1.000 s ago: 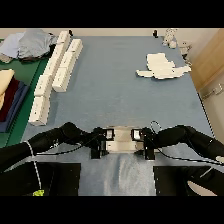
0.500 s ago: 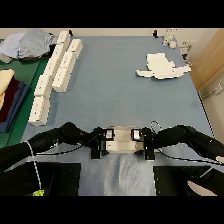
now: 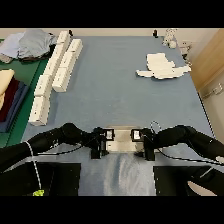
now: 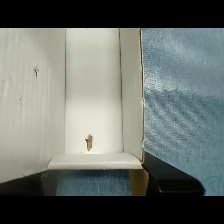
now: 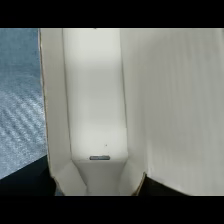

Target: Fold the box.

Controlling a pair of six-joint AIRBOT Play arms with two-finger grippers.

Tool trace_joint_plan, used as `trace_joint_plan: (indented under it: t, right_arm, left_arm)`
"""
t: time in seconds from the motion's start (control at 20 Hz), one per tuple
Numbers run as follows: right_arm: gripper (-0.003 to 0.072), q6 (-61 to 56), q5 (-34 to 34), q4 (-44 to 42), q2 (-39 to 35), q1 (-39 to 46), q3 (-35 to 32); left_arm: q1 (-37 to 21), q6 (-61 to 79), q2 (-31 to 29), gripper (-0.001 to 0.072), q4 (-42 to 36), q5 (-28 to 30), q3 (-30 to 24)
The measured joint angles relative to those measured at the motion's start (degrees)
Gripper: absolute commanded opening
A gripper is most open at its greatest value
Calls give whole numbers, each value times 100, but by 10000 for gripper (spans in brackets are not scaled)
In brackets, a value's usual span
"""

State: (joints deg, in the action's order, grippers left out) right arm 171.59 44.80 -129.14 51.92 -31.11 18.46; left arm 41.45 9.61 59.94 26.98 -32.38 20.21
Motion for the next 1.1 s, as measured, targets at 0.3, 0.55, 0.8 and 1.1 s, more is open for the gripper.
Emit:
trace_joint_plan:
  t: [0.3,0.55,0.8,1.1]
  right_arm:
    - [720,-1038,212,1036,-372,2,57]
    - [719,-3088,1357,2658,-1255,4,426]
    - [247,-5713,2308,2527,-1982,4,839]
    - [75,-7313,800,188,-1451,-120,785]
  left_arm:
    - [4,0,0,474,-7,55,0]
    - [4,0,0,474,-4,63,0]
    - [2,0,0,474,-4,68,0]
    - [0,0,0,474,-4,70,0]
